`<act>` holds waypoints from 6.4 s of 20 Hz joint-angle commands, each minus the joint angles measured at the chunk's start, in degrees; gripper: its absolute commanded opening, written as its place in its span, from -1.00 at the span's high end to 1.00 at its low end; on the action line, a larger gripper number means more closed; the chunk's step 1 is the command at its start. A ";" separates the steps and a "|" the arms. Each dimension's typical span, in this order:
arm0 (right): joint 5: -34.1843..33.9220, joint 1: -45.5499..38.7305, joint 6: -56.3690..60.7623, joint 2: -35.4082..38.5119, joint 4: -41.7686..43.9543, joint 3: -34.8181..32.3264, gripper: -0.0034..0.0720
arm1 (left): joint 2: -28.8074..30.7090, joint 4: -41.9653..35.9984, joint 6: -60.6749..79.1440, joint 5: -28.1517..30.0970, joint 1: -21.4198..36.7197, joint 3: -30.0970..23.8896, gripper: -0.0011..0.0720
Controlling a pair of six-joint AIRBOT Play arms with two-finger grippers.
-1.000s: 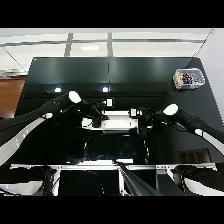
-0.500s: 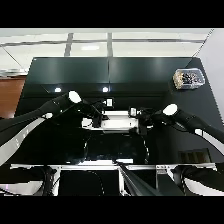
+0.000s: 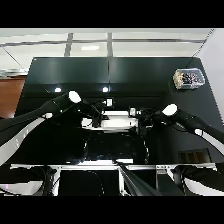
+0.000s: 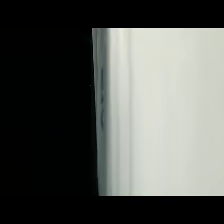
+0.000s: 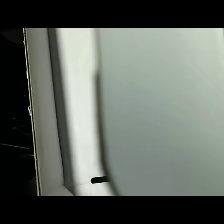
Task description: Fold the box and place the chain.
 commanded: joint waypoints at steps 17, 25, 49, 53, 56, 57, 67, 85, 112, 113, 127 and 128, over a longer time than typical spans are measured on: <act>-0.26 0.04 -0.02 -0.04 -0.09 0.02 0.40 | 13.79 19.15 -54.97 -27.98 8.72 5.55 0.76; -0.28 0.04 0.00 -0.04 -0.09 0.02 0.40 | 13.40 -17.42 -36.72 -13.51 2.99 -7.93 0.90; -0.31 0.04 0.02 -0.04 -0.09 0.02 0.40 | 6.69 -10.56 -33.48 1.27 8.55 -2.54 0.90; -0.31 0.04 0.02 -0.04 -0.07 0.02 0.40 | 14.49 -7.93 -34.64 -2.51 15.96 -5.60 0.90; -0.31 0.04 0.02 -0.04 -0.07 0.02 0.40 | 19.80 -8.55 -33.48 -8.35 22.56 -10.23 0.90; -0.31 0.04 0.02 -0.04 -0.07 0.02 0.40 | 21.05 -8.39 -31.39 -10.71 23.67 -11.32 0.90; -0.31 0.04 0.02 -0.04 -0.07 0.02 0.40 | 22.40 9.03 -0.52 -4.15 11.43 -12.15 -0.97; -0.31 0.04 0.02 -0.04 -0.07 0.02 0.40 | 11.80 -4.81 9.14 -1.77 5.77 -12.09 -0.17; -0.31 0.04 0.02 -0.04 -0.09 0.02 0.40 | 7.52 -16.17 9.14 1.57 1.11 -12.13 -0.24; -0.31 0.04 0.02 -0.04 -0.09 0.02 0.40 | 7.52 -16.13 9.16 1.60 1.11 -12.13 0.00; -0.31 0.04 0.02 -0.04 -0.09 0.02 0.40 | 25.68 12.61 -42.86 -5.07 14.80 -10.47 0.90; -0.31 0.04 0.02 -0.04 -0.07 0.02 0.40 | 26.45 14.99 -49.57 -6.84 17.84 -10.47 0.90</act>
